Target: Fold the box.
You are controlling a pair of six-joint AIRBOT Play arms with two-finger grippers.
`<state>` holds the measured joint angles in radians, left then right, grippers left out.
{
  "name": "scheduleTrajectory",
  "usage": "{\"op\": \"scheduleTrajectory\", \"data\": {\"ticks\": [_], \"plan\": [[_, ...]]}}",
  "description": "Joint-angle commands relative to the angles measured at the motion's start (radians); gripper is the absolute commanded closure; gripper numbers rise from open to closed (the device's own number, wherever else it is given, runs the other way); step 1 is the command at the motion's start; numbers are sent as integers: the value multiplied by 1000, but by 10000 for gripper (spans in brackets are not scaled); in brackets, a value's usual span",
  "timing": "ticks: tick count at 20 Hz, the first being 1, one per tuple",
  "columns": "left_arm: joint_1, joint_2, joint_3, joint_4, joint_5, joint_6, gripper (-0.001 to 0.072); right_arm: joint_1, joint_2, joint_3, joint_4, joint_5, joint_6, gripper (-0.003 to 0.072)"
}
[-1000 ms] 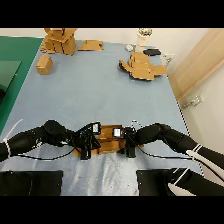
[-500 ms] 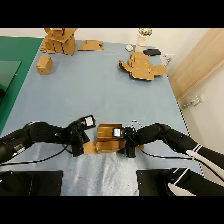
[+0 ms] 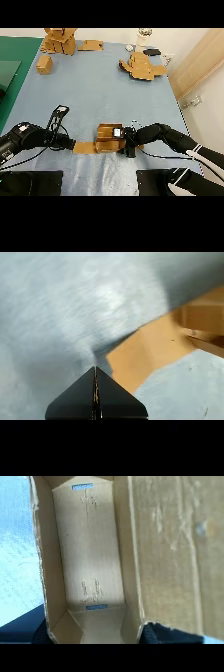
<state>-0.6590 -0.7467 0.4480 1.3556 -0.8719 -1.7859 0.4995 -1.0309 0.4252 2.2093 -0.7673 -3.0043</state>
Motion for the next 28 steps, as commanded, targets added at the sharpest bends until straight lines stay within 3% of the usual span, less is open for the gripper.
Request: {"op": "scheduleTrajectory", "data": {"ticks": [1, 3, 7, 12, 17, 22, 23, 24, 25, 27, 28], "plan": [[18, -71, -8, -34, -36, -159, 696, 0, 0, -1, 0, 0, 0, 87], [18, -116, -8, -91, -23, -130, 697, 0, 0, -1, -2, 0, 0, 87], [16, -171, -8, -364, 55, 79, 697, 0, 0, -1, -3, 0, 0, 87], [16, -178, -9, -476, 61, 162, 697, 0, 0, -1, -3, 0, 0, 87], [16, -179, -8, -724, 98, 366, 696, 0, 0, -1, -3, 0, 0, 87], [16, -179, -8, -737, 114, 376, 693, 0, 0, -1, -3, 0, 0, 87], [17, -179, -8, -740, 114, 377, 655, 0, 0, -1, -3, 0, 0, 87], [17, -179, -8, -750, 114, 377, 375, 0, 0, -1, -3, 0, 0, 87], [17, -179, -7, -752, 114, 377, 310, 0, 0, -1, -3, 0, 0, 87], [19, -181, -7, -751, 117, 375, 310, 0, 0, -1, -3, 0, 0, 87], [19, -181, -7, -750, 121, 373, 374, 0, 0, -1, -3, 0, 0, 87]]}}
